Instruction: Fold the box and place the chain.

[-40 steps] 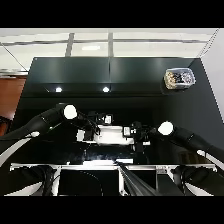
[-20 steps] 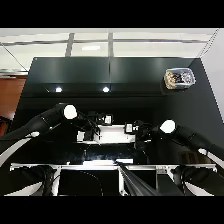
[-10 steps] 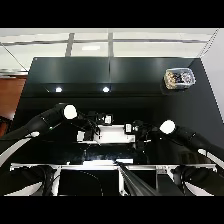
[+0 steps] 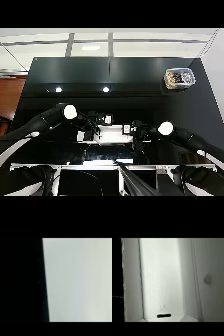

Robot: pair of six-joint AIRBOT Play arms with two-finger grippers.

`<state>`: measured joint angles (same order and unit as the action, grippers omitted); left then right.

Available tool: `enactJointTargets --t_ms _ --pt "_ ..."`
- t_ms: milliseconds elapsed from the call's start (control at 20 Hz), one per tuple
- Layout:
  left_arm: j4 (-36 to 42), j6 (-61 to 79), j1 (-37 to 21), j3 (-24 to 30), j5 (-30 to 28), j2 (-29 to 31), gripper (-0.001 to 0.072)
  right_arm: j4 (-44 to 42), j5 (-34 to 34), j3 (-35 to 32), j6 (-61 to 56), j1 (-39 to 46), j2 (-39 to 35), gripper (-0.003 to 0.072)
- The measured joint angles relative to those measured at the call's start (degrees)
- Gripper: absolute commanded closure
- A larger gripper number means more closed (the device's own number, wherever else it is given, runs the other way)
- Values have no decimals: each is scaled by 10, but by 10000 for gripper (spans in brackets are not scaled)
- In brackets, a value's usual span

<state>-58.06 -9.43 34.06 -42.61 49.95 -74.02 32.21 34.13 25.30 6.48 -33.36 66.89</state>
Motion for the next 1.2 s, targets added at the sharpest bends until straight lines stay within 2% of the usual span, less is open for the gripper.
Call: enactJointTargets --t_ms 100,150,200,400,450,500,550,600,700,800,950,1000,1050,1100,1200 --pt "0 0 0 0 0 0 684 1 -1 0 -1 0 0 17" --pt "0 0 0 0 0 0 684 1 -1 0 -1 0 0 81" --pt "0 0 0 0 0 0 683 1 -2 0 -1 0 0 242" --pt "0 0 0 0 0 0 679 2 -2 0 -1 0 0 250" --pt "0 0 0 0 0 0 588 2 -2 0 -1 0 0 249" --pt "0 0 0 0 1 0 375 2 -2 0 -1 -1 0 250" --pt "0 0 0 -1 1 1 219 2 -3 0 -1 0 0 250" --pt "-3 0 0 -3 1 4 149 2 -3 0 -1 0 0 250" --pt "-21 -22 0 -10 2 15 128 2 -3 0 -1 -1 0 250" --pt "-55 -66 -1 -17 7 38 128 2 -3 0 -1 0 0 250" --pt "-125 -142 -1 -22 66 89 136 2 -3 0 -1 0 0 250" --pt "-145 -168 -1 -23 91 108 201 2 -3 0 -1 0 0 250" --pt "-166 -202 -2 -24 117 129 422 2 -3 0 -1 0 0 249" --pt "-178 -235 -2 -24 137 148 678 2 -3 0 -1 0 0 250" --pt "-176 -306 -2 -23 169 175 684 2 -3 0 -1 0 0 250"
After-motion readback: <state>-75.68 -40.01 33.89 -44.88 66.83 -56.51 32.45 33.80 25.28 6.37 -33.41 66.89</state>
